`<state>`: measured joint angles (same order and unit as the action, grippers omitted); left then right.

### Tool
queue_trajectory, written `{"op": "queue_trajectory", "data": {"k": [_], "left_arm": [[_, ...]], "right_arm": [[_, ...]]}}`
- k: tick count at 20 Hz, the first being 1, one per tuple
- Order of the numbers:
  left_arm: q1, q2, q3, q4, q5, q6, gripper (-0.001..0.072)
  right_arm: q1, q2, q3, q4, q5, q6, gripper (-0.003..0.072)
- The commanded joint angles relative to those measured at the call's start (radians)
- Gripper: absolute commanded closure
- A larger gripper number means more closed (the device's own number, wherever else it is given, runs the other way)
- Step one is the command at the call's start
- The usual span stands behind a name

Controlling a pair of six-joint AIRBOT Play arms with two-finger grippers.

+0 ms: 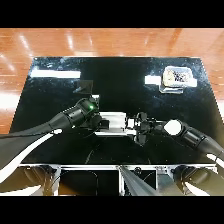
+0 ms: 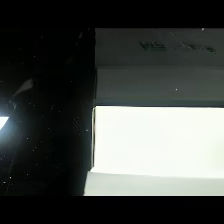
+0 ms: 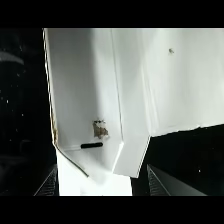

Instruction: Fold the box and place the chain.

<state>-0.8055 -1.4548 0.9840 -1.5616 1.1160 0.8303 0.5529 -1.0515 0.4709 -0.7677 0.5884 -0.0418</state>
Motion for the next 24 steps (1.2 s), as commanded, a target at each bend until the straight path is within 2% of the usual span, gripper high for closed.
{"op": "queue_trajectory", "data": {"k": [1,2,3,4,5,8,9,16,24], "left_arm": [[0.0,-0.004,-0.001,0.001,0.001,0.0,0.0686],[0.0,-0.004,-0.001,0.001,0.001,0.0,0.0686],[0.0,-0.004,-0.001,0.001,0.001,0.0,0.0686],[0.0,-0.004,-0.001,0.001,0.001,0.0,0.0686],[0.0,-0.004,-0.001,0.001,0.001,0.0,0.0686],[0.0,-0.004,-0.001,-0.004,0.0,0.0,0.0686],[0.0,-0.004,-0.001,-0.009,-0.001,0.0,0.0686],[0.0,-0.004,-0.001,-0.018,-0.002,0.0,0.0686],[0.0,-0.004,-0.001,-0.018,-0.002,0.0,0.0686]], "right_arm": [[0.009,-0.003,0.0,0.016,-0.001,-0.012,0.0009],[0.019,-0.003,0.0,0.016,-0.001,-0.022,0.0181],[0.031,-0.003,0.0,0.016,-0.003,-0.027,0.027],[0.037,-0.003,0.0,0.016,-0.002,-0.027,0.0396],[0.04,-0.003,0.0,0.016,-0.003,-0.027,0.0463],[0.041,-0.004,0.0,0.017,-0.022,-0.027,0.0478],[0.042,-0.004,0.0,0.024,-0.029,-0.027,0.0566],[0.043,-0.036,0.003,0.126,-0.063,-0.031,0.0555],[0.043,-0.044,0.003,0.158,-0.064,-0.047,0.0555]]}}
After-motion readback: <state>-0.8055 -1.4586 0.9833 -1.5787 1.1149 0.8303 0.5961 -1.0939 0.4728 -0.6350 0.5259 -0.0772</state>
